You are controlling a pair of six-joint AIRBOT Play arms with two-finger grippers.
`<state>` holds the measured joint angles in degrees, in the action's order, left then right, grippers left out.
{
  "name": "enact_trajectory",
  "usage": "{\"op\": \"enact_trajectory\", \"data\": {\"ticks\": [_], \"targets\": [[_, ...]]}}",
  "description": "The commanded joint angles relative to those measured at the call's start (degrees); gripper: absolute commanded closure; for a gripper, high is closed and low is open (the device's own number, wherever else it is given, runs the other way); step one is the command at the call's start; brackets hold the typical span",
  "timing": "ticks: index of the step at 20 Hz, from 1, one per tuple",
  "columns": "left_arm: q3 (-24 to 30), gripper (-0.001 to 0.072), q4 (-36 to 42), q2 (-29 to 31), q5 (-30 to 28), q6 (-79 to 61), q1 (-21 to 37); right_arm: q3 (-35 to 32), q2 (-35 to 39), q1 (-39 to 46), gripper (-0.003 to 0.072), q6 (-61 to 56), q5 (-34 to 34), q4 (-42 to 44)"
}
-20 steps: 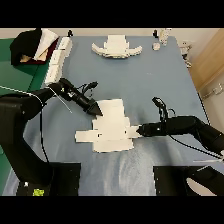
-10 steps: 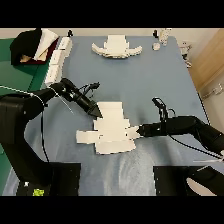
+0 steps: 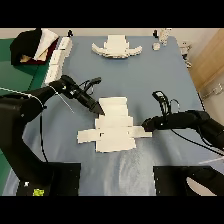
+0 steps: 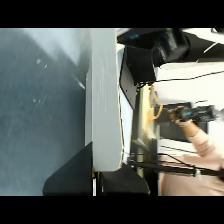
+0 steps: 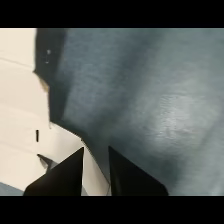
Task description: Fold the box.
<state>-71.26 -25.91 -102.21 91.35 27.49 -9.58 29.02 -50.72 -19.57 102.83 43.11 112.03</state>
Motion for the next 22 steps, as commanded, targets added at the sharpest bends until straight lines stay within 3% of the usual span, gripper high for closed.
{"op": "enact_trajectory", "data": {"ticks": [1,4,6,9,13,15,17,22], "targets": [[-0.17,0.0701,0.28,5.88,-4.02,-9.75,-1.09,4.72,0.09,0.72,0.0443,-10.69,0.00,-15.45],[2.40,0.0702,-0.11,13.09,-10.54,-15.13,-3.28,9.22,0.07,0.72,0.0443,-18.21,-0.26,-20.70],[7.54,0.0703,-0.31,19.32,-17.51,-18.56,-5.09,11.45,0.09,0.72,0.0443,-27.34,-0.22,-27.34],[18.58,0.0702,-0.26,30.45,-28.09,-25.70,-8.92,12.57,0.07,0.72,0.0443,-35.28,-0.61,-33.24],[34.95,0.0702,-0.22,47.39,-50.60,-33.11,-17.55,12.55,0.02,0.68,0.0444,-36.68,-0.61,-33.18],[41.11,0.0701,-0.22,53.48,-58.88,-36.26,-22.27,12.57,-0.04,0.68,0.0444,-36.87,-0.63,-33.16],[44.89,0.0698,-0.20,55.80,-63.23,-37.22,-26.14,12.55,-0.04,0.68,0.0443,-36.89,-0.63,-33.16],[46.73,0.0697,1.95,52.26,-64.52,-36.89,-28.96,12.55,-0.04,0.68,0.0443,-36.87,-0.63,-32.72]]}}
